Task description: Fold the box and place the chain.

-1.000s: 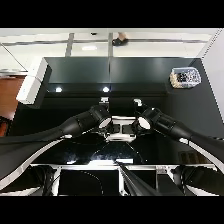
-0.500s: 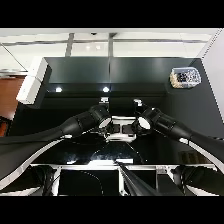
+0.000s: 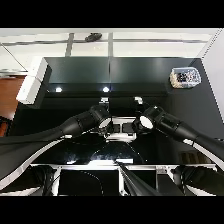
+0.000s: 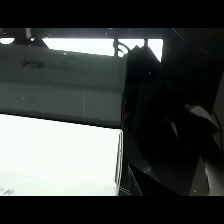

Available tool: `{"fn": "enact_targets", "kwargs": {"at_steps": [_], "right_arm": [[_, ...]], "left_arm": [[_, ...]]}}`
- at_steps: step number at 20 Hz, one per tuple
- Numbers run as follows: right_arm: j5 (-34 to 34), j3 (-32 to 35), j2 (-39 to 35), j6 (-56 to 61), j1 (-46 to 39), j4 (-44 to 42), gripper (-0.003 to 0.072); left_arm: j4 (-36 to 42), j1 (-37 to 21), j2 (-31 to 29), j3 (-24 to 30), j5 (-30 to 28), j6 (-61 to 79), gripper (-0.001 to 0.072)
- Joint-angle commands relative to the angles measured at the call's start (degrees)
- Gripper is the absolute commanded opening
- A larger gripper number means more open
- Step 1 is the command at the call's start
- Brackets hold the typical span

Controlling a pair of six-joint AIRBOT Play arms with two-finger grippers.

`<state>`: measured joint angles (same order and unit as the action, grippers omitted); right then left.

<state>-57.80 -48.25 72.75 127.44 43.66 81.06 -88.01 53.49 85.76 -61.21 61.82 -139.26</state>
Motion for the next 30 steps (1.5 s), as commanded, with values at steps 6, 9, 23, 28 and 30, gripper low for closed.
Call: {"fn": "enact_targets", "kwargs": {"at_steps": [6, 9, 23, 28, 30], "right_arm": [[-4.35, -4.09, -5.33, -4.17, -0.11, 0.17, 0.0384], [-7.65, -4.85, -10.01, -7.08, -1.88, 0.76, 0.0384], [-6.29, 0.98, -24.7, -16.79, -34.71, 27.87, 0.0382], [4.83, 2.47, -17.55, -15.23, -47.1, 24.15, 0.0706], [7.56, -2.27, -12.85, -16.96, -50.18, 22.21, 0.0706]], "left_arm": [[0.0, -0.04, 0.02, 0.02, -0.04, -0.04, 0.0031], [0.0, -0.04, 0.02, 0.02, -0.02, -0.04, 0.003], [0.0, -0.04, 0.02, 0.02, -0.02, -0.04, 0.003], [0.0, -0.04, 0.02, 0.02, 0.0, -0.04, 0.0031], [0.0, -0.04, 0.02, 0.02, 0.0, -0.04, 0.003]]}}
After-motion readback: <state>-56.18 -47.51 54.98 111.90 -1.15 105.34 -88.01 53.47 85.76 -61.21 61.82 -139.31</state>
